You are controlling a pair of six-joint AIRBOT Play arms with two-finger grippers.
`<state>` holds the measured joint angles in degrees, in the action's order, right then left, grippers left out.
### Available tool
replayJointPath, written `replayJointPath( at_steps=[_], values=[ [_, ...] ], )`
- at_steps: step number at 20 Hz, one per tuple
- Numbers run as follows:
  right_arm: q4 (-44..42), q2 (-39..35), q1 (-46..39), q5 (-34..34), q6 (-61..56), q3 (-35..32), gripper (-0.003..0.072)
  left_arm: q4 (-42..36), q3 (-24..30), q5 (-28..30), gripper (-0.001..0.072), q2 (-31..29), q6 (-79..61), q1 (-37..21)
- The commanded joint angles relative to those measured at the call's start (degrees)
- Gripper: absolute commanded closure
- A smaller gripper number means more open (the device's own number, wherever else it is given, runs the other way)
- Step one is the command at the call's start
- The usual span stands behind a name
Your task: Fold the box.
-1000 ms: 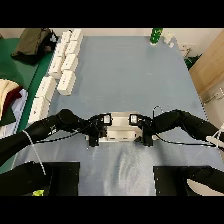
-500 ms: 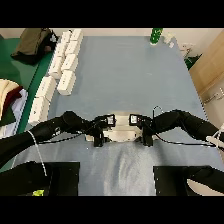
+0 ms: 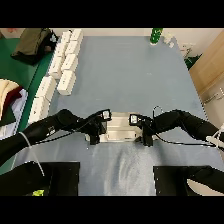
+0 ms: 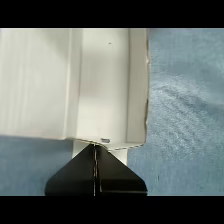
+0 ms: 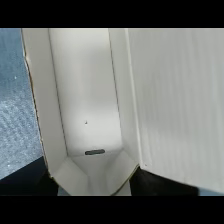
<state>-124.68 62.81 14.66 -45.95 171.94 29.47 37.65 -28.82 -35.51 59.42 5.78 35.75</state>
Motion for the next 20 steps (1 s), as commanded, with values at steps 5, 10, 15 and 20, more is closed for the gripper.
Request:
replayJointPath(
  at_steps=[5, 10, 15, 20],
  values=[
    [-0.02, -0.02, 0.00, 0.04, 0.00, -0.02, 0.0167, 16.48, -0.15, -9.60, 0.0694, -17.55, 54.84, -13.09],
    [-0.04, -0.02, 0.00, 0.04, 0.00, -0.02, 0.0167, 21.18, 3.08, -17.35, 0.0694, -15.98, 71.52, -23.30],
    [-0.02, -0.02, 0.00, 0.04, 0.00, -0.02, 0.0168, 9.22, 9.55, -14.78, 0.0695, -9.68, 68.89, -20.24],
    [-0.04, -0.02, 0.00, 0.04, -0.02, -0.02, 0.0168, 1.77, 10.19, -3.87, 0.0696, -7.93, 68.37, -8.66]
  ],
)
